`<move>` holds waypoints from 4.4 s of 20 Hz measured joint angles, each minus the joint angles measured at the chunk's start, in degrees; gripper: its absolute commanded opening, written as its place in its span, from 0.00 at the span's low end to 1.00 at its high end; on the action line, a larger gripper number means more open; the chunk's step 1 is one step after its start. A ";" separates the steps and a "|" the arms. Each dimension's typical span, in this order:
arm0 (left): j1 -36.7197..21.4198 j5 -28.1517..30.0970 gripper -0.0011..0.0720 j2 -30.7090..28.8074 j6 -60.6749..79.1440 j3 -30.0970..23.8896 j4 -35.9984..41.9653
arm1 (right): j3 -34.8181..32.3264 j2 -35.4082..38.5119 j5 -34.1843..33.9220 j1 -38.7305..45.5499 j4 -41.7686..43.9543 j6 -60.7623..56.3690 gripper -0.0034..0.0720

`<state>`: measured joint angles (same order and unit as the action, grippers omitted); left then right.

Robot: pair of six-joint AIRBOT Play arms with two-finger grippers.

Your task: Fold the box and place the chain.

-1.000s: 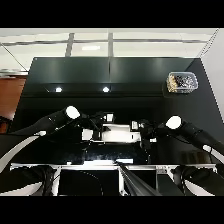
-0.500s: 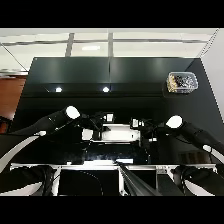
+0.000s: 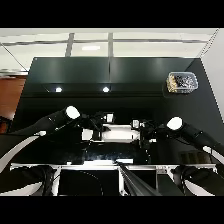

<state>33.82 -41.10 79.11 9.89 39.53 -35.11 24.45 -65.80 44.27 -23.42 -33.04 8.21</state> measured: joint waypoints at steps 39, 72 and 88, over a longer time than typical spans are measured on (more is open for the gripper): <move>-3.13 -23.85 0.05 -22.12 -41.38 -0.15 -15.15 | -0.04 -0.02 -2.75 -1.66 -2.47 1.73 0.46; -9.46 -8.11 0.99 -24.70 -35.47 -8.55 -18.73 | -0.04 -0.02 -2.51 -1.66 -1.46 1.88 0.46; 2.08 0.13 0.39 -14.82 -17.92 -10.12 -12.17 | -0.04 -0.02 -2.54 -1.66 -1.49 1.88 0.46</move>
<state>35.90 -40.97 64.29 -8.03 29.41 -47.29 24.40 -65.82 41.74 -25.08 -34.52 10.09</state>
